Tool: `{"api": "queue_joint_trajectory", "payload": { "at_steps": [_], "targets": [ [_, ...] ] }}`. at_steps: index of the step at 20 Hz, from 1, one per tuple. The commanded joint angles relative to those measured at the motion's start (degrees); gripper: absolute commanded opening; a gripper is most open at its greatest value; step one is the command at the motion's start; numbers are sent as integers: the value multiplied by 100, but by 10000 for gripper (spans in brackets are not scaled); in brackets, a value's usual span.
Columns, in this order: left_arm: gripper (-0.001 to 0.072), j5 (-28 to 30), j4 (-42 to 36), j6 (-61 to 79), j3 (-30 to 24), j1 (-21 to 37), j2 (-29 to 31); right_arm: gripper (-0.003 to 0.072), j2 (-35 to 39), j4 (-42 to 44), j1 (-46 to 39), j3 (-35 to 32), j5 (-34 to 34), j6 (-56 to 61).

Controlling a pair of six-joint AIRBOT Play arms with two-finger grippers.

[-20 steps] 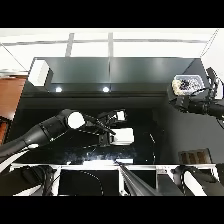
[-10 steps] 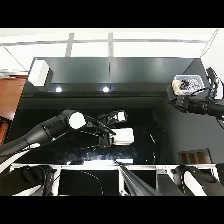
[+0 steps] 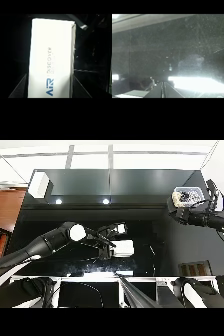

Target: Fold the box and place the chain.

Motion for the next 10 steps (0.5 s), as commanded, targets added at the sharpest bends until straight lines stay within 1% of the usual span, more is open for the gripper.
{"api": "queue_joint_trajectory", "payload": {
  "at_steps": [1, 6, 10],
  "targets": [
    [707, 2, 59, 2, -2, -76, -26, 50, 4, 0, 0, 4, 0, 0],
    [707, 125, 197, 2, -2, -304, -81, 50, 4, 0, 0, 4, 2, 0],
    [707, 240, 197, 2, -2, -306, -205, 50, 4, 0, 0, 4, 2, 0]
  ]
}}
